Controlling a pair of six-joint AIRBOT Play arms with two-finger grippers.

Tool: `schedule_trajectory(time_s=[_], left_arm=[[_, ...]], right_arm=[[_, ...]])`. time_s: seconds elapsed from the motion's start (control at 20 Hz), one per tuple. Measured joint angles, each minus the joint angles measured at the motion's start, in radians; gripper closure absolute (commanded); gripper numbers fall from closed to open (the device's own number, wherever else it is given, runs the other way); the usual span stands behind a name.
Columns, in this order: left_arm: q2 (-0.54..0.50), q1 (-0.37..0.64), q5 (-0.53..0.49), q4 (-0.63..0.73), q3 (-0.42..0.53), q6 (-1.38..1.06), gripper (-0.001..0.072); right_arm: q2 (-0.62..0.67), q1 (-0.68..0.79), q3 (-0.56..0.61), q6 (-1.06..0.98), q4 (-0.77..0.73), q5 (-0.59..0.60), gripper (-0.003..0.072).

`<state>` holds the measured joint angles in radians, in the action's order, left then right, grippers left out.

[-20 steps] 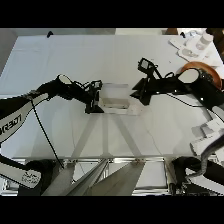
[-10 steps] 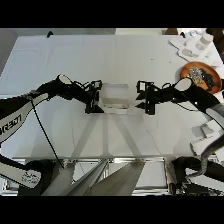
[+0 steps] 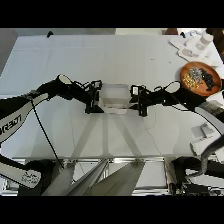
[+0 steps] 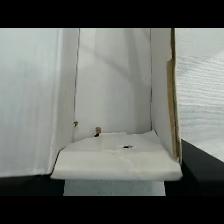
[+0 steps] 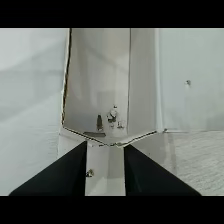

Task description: Fold the box and place the chain.

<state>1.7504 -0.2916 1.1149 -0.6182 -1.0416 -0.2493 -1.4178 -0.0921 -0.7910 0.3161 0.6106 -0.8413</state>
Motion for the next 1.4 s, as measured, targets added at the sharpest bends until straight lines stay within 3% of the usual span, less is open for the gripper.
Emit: schedule_trajectory(time_s=[0.05, 0.15, 0.5, 0.7, 0.85, 0.95, 1.15, 1.25, 1.35, 1.4], left_arm=[[0.0, 0.0, 0.0, 0.0, 0.0, 0.0, 0.0373], [0.0, 0.0, 0.0, 0.0, 0.0, 0.0, 0.0373], [0.0, 0.0, 0.0, 0.0, 0.0, 0.0, 0.0373], [0.0, 0.0, 0.0, 0.0, 0.0, 0.0, 0.0373], [0.0, 0.0, 0.0, 0.0, 0.0, 0.0, 0.0373], [0.0, 0.0, 0.0, 0.0, 0.0, 0.0, 0.0373], [0.0, 0.0, 0.0, 0.0, 0.0, 0.0, 0.0373], [0.0, 0.0, 0.0, 0.0, 0.0, -0.001, 0.0373], [0.0, 0.0, 0.0, -0.001, 0.0, -0.002, 0.0373], [0.0, 0.0, 0.0, 0.0, 0.0, -0.002, 0.0373]], right_arm=[[-0.001, -0.002, 0.0, 0.002, -0.005, 0.005, 0.0543], [-0.003, -0.004, 0.0, 0.005, -0.01, 0.012, 0.0663], [-0.003, -0.005, 0.0, 0.066, -0.058, 0.018, 0.0652], [-0.01, -0.005, 0.0, 0.079, -0.084, 0.02, 0.0486], [-0.027, -0.006, 0.0, 0.082, -0.091, 0.02, 0.0482], [-0.042, -0.011, 0.0, 0.085, -0.094, 0.019, 0.0349], [-0.061, -0.031, 0.0, 0.085, -0.099, 0.023, 0.0341], [-0.066, -0.037, 0.0, 0.085, -0.107, 0.024, 0.0271], [-0.068, -0.04, 0.0, 0.086, -0.112, 0.024, 0.0284], [-0.068, -0.041, 0.0, 0.086, -0.114, 0.025, 0.0347]])
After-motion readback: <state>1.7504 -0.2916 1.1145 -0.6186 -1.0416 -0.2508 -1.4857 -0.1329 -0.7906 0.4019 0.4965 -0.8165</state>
